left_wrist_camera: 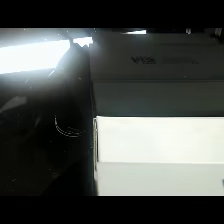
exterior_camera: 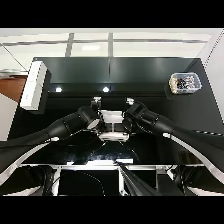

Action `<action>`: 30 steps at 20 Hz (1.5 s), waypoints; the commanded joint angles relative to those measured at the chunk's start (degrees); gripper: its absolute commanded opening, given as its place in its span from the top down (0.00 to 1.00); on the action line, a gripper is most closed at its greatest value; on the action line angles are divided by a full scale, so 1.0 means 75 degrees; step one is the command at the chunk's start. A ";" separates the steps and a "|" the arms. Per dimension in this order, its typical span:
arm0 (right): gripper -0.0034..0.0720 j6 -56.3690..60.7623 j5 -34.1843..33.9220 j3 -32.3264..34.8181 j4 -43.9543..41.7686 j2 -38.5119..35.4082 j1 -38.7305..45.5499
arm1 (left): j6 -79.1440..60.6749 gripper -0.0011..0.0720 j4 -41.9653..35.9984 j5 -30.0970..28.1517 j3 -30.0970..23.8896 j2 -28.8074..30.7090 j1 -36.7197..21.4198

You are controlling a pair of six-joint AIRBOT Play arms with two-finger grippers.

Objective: Fold the box and place the chain.

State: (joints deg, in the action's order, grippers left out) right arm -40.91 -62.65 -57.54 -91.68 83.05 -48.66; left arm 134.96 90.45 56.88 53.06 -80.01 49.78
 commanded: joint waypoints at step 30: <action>0.01 -0.4054 0.1711 -0.1591 0.1932 -0.0216 0.7930 | -0.0015 0.94 0.0052 0.0044 -0.0003 -0.0003 -0.0006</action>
State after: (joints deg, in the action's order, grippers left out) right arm -70.39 -53.89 -63.81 -72.42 70.91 5.32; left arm 134.87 90.78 57.21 53.06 -80.01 49.78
